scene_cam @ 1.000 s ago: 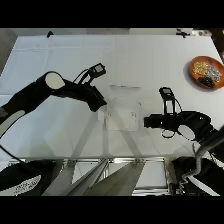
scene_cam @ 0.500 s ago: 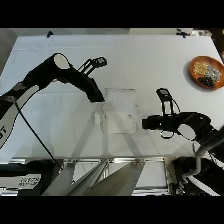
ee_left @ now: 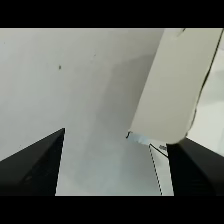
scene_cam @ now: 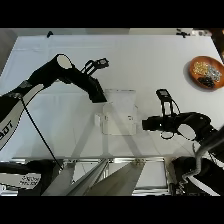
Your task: Fold the box and place the chain.
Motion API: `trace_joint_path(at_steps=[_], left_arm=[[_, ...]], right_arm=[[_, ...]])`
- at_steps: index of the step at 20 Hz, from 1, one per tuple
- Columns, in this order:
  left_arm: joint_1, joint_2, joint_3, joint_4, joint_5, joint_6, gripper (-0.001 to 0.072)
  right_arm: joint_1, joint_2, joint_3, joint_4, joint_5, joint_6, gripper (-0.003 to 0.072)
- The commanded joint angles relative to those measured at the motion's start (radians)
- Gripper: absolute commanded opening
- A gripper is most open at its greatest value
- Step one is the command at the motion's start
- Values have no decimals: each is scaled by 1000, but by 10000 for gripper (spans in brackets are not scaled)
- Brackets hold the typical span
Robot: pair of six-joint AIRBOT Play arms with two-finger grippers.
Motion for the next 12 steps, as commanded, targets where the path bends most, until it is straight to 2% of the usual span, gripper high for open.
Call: trace_joint_path(at_steps=[1,4,8,10,12], left_arm=[[1,-28,1,-35,-13,49,700],[1,-72,1,-41,-50,56,700],[1,-108,1,-188,-59,180,696],[0,-115,1,-214,-56,232,628],[1,-125,1,-209,-64,237,628]], right_arm=[[1,1,0,1,5,0,17],[1,1,0,1,5,0,17],[1,1,0,7,5,0,17],[1,1,0,8,5,0,17],[1,1,0,8,5,0,17]])
